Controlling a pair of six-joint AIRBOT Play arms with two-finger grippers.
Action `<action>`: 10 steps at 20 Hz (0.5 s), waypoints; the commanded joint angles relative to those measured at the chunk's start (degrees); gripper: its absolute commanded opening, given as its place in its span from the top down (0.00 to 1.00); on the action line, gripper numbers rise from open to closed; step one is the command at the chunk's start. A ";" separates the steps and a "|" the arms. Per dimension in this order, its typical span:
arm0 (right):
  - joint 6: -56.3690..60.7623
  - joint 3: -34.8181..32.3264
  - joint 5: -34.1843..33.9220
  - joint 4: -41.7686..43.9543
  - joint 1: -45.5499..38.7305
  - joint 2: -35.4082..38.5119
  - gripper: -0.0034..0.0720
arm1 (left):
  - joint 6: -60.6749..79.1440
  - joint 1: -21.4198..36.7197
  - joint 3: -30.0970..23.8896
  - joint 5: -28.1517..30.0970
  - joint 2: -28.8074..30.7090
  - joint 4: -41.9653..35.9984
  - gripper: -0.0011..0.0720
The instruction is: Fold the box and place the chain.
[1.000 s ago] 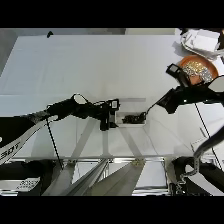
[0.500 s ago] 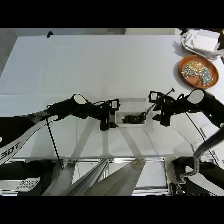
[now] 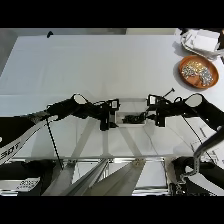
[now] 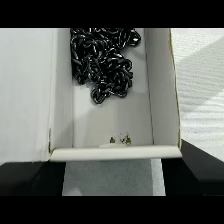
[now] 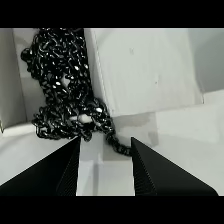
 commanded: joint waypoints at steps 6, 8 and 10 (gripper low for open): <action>-1.42 -0.46 1.18 3.17 0.07 -0.04 0.53 | 0.02 -0.02 -0.02 0.00 0.04 0.00 0.70; -1.55 -0.63 1.16 3.32 0.07 -0.04 0.54 | 0.02 -0.02 -0.02 0.00 0.04 0.00 0.70; -1.95 -1.29 1.05 3.34 0.07 -0.04 0.61 | 0.02 -0.02 0.00 0.00 0.04 0.00 0.70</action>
